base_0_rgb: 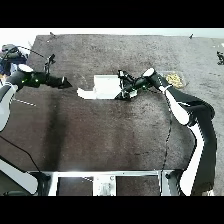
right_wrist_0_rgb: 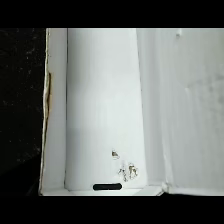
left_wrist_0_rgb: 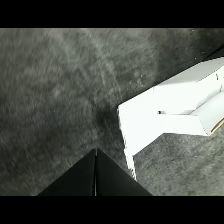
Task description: Fold the box and place the chain.
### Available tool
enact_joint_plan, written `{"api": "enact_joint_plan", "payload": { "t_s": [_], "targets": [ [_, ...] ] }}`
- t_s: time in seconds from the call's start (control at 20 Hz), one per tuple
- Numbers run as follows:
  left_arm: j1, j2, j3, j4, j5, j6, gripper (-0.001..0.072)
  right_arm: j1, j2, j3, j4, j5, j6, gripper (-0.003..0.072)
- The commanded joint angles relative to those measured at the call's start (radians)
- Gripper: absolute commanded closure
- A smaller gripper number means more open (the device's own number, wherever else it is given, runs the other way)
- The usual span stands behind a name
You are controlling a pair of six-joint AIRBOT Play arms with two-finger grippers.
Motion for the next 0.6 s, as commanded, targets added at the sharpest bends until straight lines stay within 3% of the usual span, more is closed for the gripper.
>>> {"api": "enact_joint_plan", "payload": {
  "t_s": [0.0, 0.2, 0.55],
  "targets": [
    [-0.003, -0.003, -0.074, -0.018, 0.033, -0.033, 0.0703, 0.0, 0.0, 0.0, 0.0, 0.0, 0.0, 0.0308],
    [-0.051, -0.003, -0.154, -0.064, 0.119, -0.023, 0.0701, 0.0, 0.0, 0.0, 0.0, -0.003, 0.0, 0.0308],
    [-0.146, -0.004, -0.166, -0.107, 0.195, -0.025, 0.0701, 0.0, 0.0, 0.0, 0.0, -0.003, 0.0, 0.0308]
  ]
}}
